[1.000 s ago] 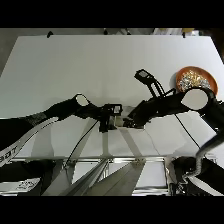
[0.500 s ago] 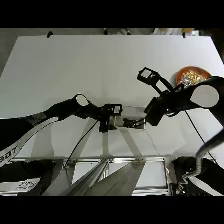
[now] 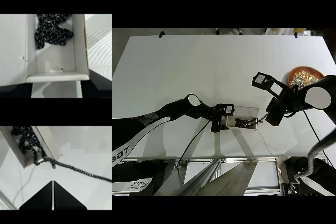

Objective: Fold the box and place the chain.

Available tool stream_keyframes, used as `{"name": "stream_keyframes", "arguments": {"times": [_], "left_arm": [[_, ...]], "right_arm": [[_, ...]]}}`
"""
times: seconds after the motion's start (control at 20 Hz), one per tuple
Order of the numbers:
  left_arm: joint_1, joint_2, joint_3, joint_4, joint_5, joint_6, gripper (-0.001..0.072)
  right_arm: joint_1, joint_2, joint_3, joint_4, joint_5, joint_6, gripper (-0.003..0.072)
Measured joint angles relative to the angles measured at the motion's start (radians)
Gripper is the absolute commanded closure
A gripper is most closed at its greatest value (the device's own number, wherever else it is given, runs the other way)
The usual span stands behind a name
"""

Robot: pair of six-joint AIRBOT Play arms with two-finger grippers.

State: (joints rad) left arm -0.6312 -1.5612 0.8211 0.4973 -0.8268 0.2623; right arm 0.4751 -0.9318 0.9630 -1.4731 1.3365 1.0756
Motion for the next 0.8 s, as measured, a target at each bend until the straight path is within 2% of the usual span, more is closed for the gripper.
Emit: {"name": "stream_keyframes", "arguments": {"times": [0.15,0.25,0.5,0.55,0.6,0.65,0.75,0.8], "left_arm": [[0.000,0.000,0.000,0.000,0.000,0.000,0.0454],[0.000,0.000,0.000,0.000,0.000,0.000,0.0454],[0.000,0.000,0.000,0.000,0.000,0.000,0.0454],[0.000,0.000,0.000,0.000,0.000,0.000,0.0454],[0.000,0.000,0.000,0.000,0.000,0.000,0.0454],[0.000,0.000,0.000,0.000,0.000,0.000,0.0454],[0.000,0.000,0.000,0.000,0.000,0.000,0.0454],[0.000,0.000,0.000,0.000,0.000,0.000,0.0454]], "right_arm": [[-0.060,0.000,-0.010,-0.001,-0.020,-0.044,0.0674],[-0.119,-0.001,-0.035,0.050,-0.046,-0.098,0.0673],[-0.204,-0.042,-0.164,0.151,-0.086,-0.333,0.0669],[-0.210,-0.058,-0.194,0.152,-0.091,-0.392,0.0606],[-0.214,-0.073,-0.220,0.157,-0.101,-0.440,0.0483],[-0.218,-0.090,-0.243,0.160,-0.117,-0.485,0.0396],[-0.222,-0.125,-0.275,0.167,-0.157,-0.548,0.0392],[-0.223,-0.140,-0.284,0.175,-0.177,-0.570,0.0417]]}}
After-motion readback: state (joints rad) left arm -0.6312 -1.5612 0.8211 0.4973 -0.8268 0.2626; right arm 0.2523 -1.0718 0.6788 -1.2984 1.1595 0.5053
